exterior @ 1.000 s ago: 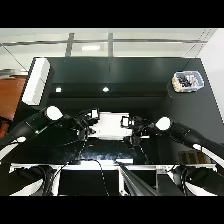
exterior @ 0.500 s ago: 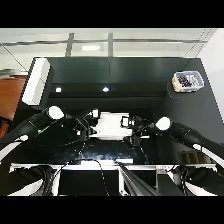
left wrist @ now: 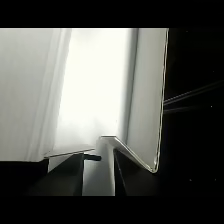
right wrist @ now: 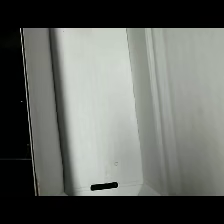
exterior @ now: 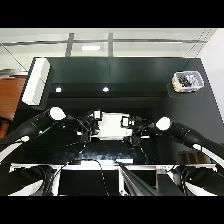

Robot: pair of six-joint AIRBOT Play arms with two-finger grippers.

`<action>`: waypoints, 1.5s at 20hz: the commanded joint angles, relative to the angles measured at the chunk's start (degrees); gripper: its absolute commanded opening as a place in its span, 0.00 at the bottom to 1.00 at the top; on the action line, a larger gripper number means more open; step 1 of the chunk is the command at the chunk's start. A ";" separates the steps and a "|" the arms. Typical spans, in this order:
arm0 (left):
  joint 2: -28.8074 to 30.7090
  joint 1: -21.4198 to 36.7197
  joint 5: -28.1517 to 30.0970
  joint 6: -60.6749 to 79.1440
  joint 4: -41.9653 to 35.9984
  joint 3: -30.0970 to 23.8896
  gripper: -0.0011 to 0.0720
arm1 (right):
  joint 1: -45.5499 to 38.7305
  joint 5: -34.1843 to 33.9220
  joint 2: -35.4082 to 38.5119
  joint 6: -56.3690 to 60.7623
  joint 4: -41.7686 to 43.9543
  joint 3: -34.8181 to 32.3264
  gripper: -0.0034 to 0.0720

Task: Fold the box and place the chain.

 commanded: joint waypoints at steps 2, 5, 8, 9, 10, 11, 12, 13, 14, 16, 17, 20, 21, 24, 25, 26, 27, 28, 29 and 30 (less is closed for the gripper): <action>-0.04 -0.44 0.13 0.04 -2.12 0.04 0.22 | 0.00 -0.02 -0.04 0.02 0.00 0.02 0.61; -0.07 -1.31 1.57 0.02 -2.34 0.04 0.22 | 0.00 -0.02 -0.04 0.02 0.00 0.00 0.61; -0.22 -3.08 4.20 0.00 -2.21 0.04 0.22 | 0.00 -0.02 -0.04 0.02 0.00 0.00 0.61; -0.22 -3.37 4.76 0.00 -2.19 0.04 0.22 | 0.00 -0.02 -0.04 0.02 0.00 0.00 0.60; -0.22 -3.34 4.70 0.00 -2.19 0.04 0.22 | 0.00 -0.02 -0.04 0.02 0.00 0.00 0.60; -0.22 -3.28 4.59 -0.02 -2.08 0.04 0.22 | 0.00 -0.02 -0.04 0.02 0.00 0.00 0.61; -0.22 -3.28 4.61 -0.02 -1.90 0.04 0.22 | 0.00 -0.02 -0.04 0.02 0.00 0.02 0.61; -0.22 -3.28 4.61 -0.02 -1.92 0.04 0.22 | 0.00 -0.02 -0.04 0.02 0.00 0.02 0.61; -0.22 -3.28 4.59 -0.02 -1.95 0.04 0.23 | 0.00 -0.02 -0.04 0.02 0.00 0.00 0.61; -0.22 -3.28 4.46 -0.11 -1.99 0.04 0.39 | 0.00 -0.02 -0.04 0.02 0.00 0.02 0.61; -0.22 -3.28 4.48 -0.55 -1.99 0.04 0.50 | 0.00 -0.02 -0.04 0.02 0.00 0.00 0.61; -0.22 -3.28 4.04 -0.63 -1.95 0.04 0.34 | 0.00 -0.02 -0.04 0.02 0.00 0.02 0.60; -0.22 -3.28 4.02 -0.66 -2.05 0.04 0.37 | 0.00 -0.02 -0.04 0.02 0.00 0.02 0.61; -0.22 -3.28 4.02 -0.66 -2.16 0.04 0.56 | 0.00 -0.02 -0.04 0.02 0.00 0.02 0.61; -0.20 -3.26 4.02 -0.70 -2.14 0.04 0.46 | 0.00 -0.02 -0.04 0.02 0.00 0.02 0.61; 0.07 -3.15 3.63 -0.92 -1.81 0.04 0.12 | 0.00 -0.02 -0.04 0.02 0.00 0.00 0.61; 0.74 -2.60 2.16 -1.75 -0.55 0.28 0.05 | 0.00 -0.02 -0.04 0.02 0.00 0.00 0.60; 1.99 -1.57 0.92 -5.60 0.70 0.46 0.05 | 0.00 -0.02 -0.04 0.02 0.00 0.00 0.60; 3.74 -0.26 0.35 -9.31 2.16 0.48 0.05 | 0.00 -0.02 -0.04 0.02 0.00 0.02 0.60; 5.88 1.42 -0.44 -11.89 4.11 0.48 0.05 | 0.00 -0.02 -0.04 0.02 0.00 0.02 0.60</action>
